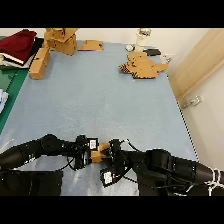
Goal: Fold the box.
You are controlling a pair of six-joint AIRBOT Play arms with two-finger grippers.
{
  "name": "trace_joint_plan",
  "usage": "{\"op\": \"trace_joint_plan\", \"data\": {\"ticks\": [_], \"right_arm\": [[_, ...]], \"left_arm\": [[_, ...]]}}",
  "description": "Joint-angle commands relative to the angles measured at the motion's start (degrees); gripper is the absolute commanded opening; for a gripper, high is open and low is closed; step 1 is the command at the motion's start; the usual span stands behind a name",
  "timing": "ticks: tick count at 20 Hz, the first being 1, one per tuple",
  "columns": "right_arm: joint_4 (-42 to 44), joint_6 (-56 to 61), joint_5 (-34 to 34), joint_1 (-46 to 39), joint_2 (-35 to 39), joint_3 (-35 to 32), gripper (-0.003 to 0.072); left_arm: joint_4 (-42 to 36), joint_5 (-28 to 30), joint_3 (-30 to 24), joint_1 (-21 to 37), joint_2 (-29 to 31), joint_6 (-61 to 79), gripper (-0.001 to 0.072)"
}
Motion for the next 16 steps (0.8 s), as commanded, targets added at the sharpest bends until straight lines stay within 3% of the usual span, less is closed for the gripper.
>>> {"op": "trace_joint_plan", "data": {"ticks": [1,16], "right_arm": [[-0.1,0.2,0.5,0.3,0.2,0.1,0.0288],[-0.8,1.2,2.1,0.2,2.3,0.1,0.0288]], "left_arm": [[0.0,0.0,0.0,0.0,0.0,0.0,0.0600],[0.0,0.0,0.0,0.0,0.0,0.0,0.0600]]}}
